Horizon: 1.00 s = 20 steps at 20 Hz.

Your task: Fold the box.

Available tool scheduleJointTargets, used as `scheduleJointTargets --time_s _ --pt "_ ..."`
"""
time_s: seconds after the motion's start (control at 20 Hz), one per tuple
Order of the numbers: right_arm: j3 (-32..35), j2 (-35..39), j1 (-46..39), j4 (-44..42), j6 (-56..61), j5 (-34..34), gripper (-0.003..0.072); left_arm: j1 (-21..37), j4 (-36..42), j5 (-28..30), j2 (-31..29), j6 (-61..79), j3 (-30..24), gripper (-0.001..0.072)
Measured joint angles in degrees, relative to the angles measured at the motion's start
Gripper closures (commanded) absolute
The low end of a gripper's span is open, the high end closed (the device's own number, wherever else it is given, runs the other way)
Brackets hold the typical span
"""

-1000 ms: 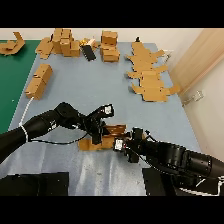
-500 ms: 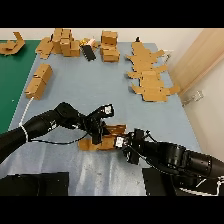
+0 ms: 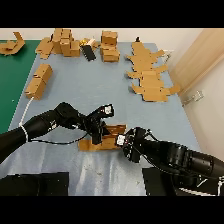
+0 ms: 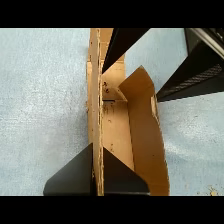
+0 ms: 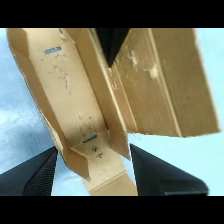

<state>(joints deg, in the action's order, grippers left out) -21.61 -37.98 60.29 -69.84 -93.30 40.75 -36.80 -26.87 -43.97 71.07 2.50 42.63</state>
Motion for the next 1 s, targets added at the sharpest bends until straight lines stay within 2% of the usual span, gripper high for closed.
scheduleJointTargets --time_s 0.2,0.45,0.65,0.8,1.0 --pt "1.2 1.2 -5.2 -7.6 -10.7 -2.6 -0.0024 0.0 0.0 0.0 0.0 0.0 0.0 0.0696" --pt "1.9 1.2 -18.0 -30.2 -39.4 -4.5 -0.0025 0.0 0.1 0.0 0.0 0.0 0.0 0.0696" --pt "1.8 -0.8 -26.1 -44.7 -57.8 -2.7 -0.0024 0.0 0.1 0.0 0.0 0.0 0.0 0.0696" --pt "0.9 -4.4 -29.8 -51.6 -67.9 -0.8 -0.0024 0.0 0.1 0.0 0.0 0.0 0.0 0.0696" --pt "-1.5 -10.0 -32.5 -55.8 -75.1 1.7 -0.0024 0.0 0.1 0.0 0.0 0.0 0.0 0.0696"
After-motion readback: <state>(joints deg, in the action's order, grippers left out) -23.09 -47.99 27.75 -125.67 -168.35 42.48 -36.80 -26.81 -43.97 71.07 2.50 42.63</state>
